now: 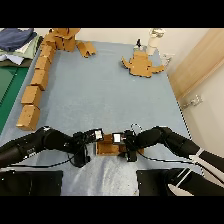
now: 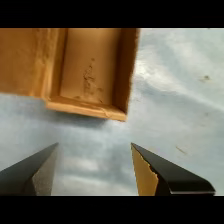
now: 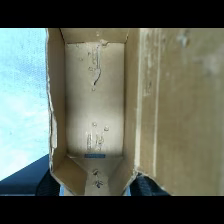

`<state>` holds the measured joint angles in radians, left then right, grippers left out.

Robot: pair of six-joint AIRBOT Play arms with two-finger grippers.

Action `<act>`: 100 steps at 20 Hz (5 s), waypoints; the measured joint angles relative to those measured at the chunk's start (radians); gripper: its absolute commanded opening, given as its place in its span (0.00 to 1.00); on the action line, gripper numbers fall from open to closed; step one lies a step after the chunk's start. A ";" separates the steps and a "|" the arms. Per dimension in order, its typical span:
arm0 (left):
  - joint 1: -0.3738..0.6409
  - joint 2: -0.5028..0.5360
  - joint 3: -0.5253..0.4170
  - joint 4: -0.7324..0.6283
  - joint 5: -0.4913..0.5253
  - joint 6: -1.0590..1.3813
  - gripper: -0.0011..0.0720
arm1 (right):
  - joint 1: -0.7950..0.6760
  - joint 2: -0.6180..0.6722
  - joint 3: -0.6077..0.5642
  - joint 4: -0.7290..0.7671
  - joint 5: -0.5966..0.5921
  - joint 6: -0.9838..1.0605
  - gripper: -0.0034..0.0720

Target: Fold the box.

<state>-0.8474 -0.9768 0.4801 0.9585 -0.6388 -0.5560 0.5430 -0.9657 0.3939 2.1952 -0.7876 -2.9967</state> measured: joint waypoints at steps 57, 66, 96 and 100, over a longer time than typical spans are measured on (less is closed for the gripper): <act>0.014 -0.171 -0.032 -0.495 0.146 0.590 0.96 | 0.000 0.000 0.000 0.000 0.000 0.000 0.71; 0.019 -0.169 -0.037 -0.492 0.148 0.586 0.84 | 0.000 0.000 0.000 0.000 0.000 0.000 0.71; 0.019 -0.169 -0.037 -0.491 0.168 0.586 0.84 | 0.000 0.000 0.000 0.000 0.000 0.000 0.89; 0.019 -0.169 -0.037 -0.491 0.169 0.586 0.84 | 0.000 0.002 0.007 0.001 -0.016 0.024 0.99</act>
<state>-0.8280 -1.1454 0.4431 0.4671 -0.4702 0.0299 0.5426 -0.9638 0.4007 2.1960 -0.8032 -2.9723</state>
